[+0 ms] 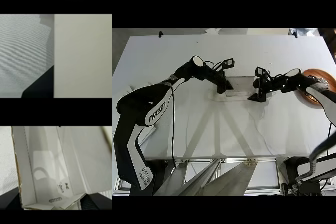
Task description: Fold the box and place the chain.
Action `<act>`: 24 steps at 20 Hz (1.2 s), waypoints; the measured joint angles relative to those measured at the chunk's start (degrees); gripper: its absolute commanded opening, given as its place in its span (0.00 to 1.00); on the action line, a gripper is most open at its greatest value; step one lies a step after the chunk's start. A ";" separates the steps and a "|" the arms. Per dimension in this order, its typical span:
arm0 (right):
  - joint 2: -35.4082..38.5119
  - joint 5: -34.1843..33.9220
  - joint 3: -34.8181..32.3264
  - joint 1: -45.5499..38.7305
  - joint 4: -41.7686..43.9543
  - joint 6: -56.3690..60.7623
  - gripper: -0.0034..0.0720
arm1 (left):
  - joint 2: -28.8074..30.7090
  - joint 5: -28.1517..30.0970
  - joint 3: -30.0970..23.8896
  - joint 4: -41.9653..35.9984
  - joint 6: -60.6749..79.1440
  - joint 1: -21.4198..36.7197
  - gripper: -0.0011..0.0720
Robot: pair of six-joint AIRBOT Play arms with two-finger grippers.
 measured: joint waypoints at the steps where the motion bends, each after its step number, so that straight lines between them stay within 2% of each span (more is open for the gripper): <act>1: -0.07 0.09 0.00 0.00 -0.02 0.00 0.96 | 0.00 0.00 0.00 0.00 0.00 0.00 0.03; 8: -0.15 0.44 0.00 -0.02 -0.11 -1.46 0.96 | 0.00 0.00 0.00 0.00 0.00 0.00 0.03; 10: -0.17 0.76 0.00 -0.02 -0.07 -1.62 0.94 | 0.00 0.00 0.00 0.00 0.00 0.00 0.03; 12: -0.17 1.22 0.00 -0.07 0.15 -1.73 0.64 | 0.00 0.00 0.00 0.00 0.02 0.00 0.03; 13: -0.17 1.46 0.00 -0.07 0.26 -1.73 0.59 | 0.00 -0.20 0.00 0.04 0.11 0.00 0.03; 24: -0.17 2.36 0.00 -0.07 0.52 -1.81 0.59 | 0.00 -0.02 0.00 0.02 0.00 0.00 0.03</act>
